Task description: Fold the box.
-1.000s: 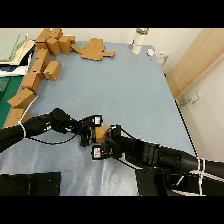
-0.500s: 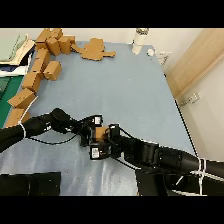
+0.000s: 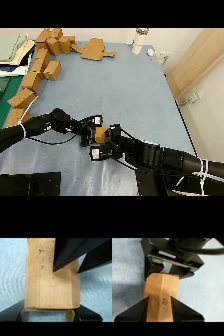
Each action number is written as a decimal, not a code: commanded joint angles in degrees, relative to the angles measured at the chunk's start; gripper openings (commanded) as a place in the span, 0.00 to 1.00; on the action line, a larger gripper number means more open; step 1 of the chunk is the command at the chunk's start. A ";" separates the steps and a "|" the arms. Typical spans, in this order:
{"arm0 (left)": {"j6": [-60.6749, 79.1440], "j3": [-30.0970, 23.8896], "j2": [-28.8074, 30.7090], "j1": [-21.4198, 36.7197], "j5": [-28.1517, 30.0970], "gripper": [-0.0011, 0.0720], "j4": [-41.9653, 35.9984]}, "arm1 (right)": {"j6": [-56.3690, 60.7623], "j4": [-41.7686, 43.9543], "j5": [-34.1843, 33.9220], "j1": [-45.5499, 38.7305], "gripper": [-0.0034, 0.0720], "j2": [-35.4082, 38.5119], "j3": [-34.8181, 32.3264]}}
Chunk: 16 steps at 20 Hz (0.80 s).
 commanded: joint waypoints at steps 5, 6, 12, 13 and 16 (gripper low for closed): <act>0.00 0.04 -0.04 0.00 0.04 0.65 0.02 | 1.22 -1.66 0.02 -0.24 0.57 -1.09 0.04; 0.00 0.04 -0.02 0.00 0.04 0.65 0.02 | 1.70 -2.89 0.02 -0.22 0.49 -1.07 0.07; 0.00 0.04 -0.02 0.00 0.04 0.65 0.02 | 2.10 -5.55 -1.66 -0.22 0.42 -0.96 1.68; 0.00 0.04 -0.02 0.00 0.04 0.65 0.02 | 2.10 -5.53 -2.03 -0.17 0.42 -0.96 1.95; 0.00 0.04 -0.02 0.00 0.04 0.65 0.02 | 2.10 -5.49 -2.23 -0.02 0.42 -0.81 2.21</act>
